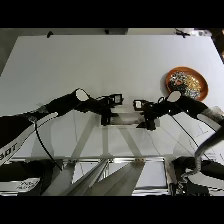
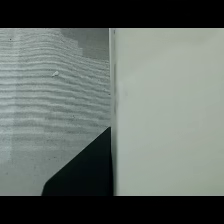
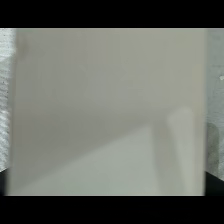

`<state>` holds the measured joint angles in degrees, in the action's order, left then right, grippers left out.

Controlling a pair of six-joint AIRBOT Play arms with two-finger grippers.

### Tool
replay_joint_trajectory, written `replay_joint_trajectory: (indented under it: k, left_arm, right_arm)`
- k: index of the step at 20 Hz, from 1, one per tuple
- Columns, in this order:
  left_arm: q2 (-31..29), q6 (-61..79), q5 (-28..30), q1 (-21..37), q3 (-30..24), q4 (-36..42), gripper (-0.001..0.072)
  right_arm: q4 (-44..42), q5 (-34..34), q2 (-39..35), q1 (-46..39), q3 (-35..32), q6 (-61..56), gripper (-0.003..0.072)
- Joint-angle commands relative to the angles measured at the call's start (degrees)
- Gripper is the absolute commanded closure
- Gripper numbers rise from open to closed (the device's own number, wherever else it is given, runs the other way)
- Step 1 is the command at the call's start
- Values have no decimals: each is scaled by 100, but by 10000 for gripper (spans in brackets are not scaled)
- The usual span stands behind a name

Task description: Fold the box and place the chain.

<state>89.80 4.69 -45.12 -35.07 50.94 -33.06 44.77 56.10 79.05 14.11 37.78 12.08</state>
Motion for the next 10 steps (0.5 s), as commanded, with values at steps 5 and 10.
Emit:
replay_joint_trajectory:
  k: [5, 10]
  left_arm:
    - [-57, -90, -186, 57, 2, -50, 322]
    - [-632, -573, -417, 444, 2, -337, 174]
  right_arm:
    - [0, 4, 0, 4, 4, -2, 353]
    - [0, 7, 0, 4, 4, -2, 353]
